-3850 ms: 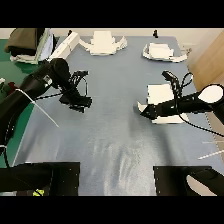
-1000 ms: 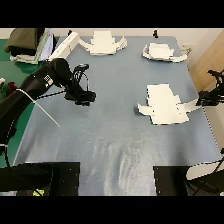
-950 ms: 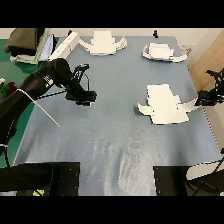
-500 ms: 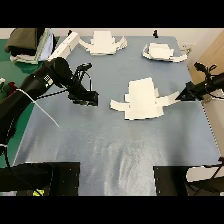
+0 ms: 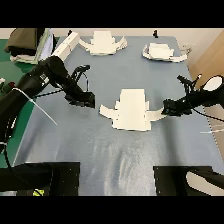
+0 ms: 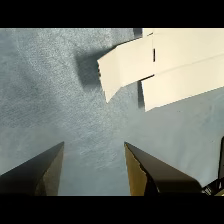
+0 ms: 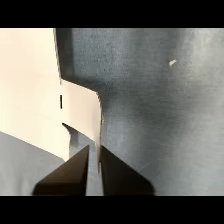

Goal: Fold the box.

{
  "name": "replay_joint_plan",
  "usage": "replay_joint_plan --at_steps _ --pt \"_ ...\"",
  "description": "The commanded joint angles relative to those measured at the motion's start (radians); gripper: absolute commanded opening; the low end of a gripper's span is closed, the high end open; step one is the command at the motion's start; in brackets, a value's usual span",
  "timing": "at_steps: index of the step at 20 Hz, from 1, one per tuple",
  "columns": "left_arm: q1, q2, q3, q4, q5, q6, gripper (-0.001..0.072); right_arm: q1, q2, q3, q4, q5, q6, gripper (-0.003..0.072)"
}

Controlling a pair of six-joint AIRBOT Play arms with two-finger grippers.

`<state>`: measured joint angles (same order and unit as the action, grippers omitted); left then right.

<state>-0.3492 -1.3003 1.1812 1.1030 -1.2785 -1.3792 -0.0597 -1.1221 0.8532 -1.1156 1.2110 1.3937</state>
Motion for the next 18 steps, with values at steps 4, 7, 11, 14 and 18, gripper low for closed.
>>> replay_joint_plan --at_steps 4,7,11,14,18 --pt "0.060 0.006 0.000 -0.120 -0.022 0.084 0.0572 0.029 -0.020 -0.014 0.065 -0.085 -0.040 0.0299" --pt "0.085 0.008 0.000 -0.161 -0.038 0.102 0.0573 0.028 -0.083 0.023 0.046 -0.084 -0.044 0.0299" --pt "0.099 0.008 0.000 -0.167 -0.066 0.108 0.0573 0.028 -0.193 0.064 0.085 -0.058 -0.053 0.0299" --pt "0.100 0.008 0.000 -0.168 -0.093 0.108 0.0573 0.029 -0.259 0.064 0.131 -0.021 -0.080 0.0299" --pt "0.101 0.005 0.000 -0.175 -0.087 0.103 0.0572 0.030 -0.266 0.064 0.286 -0.005 -0.204 0.0045"
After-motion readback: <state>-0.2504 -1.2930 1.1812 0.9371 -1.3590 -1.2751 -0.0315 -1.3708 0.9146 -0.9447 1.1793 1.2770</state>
